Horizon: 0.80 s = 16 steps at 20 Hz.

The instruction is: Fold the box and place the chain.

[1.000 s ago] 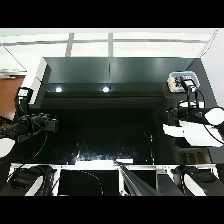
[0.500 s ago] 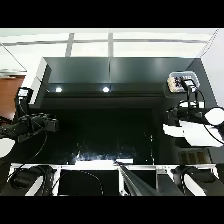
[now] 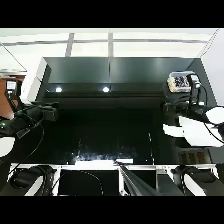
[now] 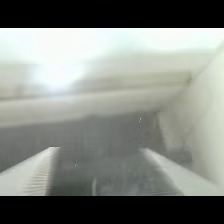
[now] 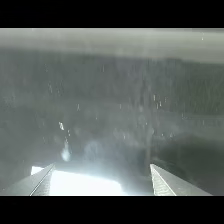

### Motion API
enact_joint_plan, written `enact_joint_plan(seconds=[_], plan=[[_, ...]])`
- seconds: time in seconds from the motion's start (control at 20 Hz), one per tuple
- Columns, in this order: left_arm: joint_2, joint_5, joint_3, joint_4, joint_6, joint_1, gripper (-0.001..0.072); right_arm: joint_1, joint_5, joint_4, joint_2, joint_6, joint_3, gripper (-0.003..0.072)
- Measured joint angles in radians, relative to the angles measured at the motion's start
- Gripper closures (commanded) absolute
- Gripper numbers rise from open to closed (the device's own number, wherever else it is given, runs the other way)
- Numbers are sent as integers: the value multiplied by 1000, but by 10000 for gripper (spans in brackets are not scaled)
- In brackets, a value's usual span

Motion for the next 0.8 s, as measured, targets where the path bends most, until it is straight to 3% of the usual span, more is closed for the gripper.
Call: enact_joint_plan(seconds=[0.2, 0.35, 0.5, 0.65, 0.8], plan=[[-24, 84, 1, -30, 0, -1, 1, -180, -20, -130, -12, 170, 39, -9], [-30, 93, 1, -62, -3, -1, 1, -489, -9, -261, -55, 272, 100, -9], [-38, 91, 1, -77, -3, -1, 1, -827, 40, -288, -128, 315, 173, -9], [-53, 89, 1, -85, -3, -2, 1, -1115, 177, -174, -279, 169, 277, -9], [-70, 89, 1, -89, 0, -6, 1, -1316, 410, -2, -493, -44, 424, -9]])
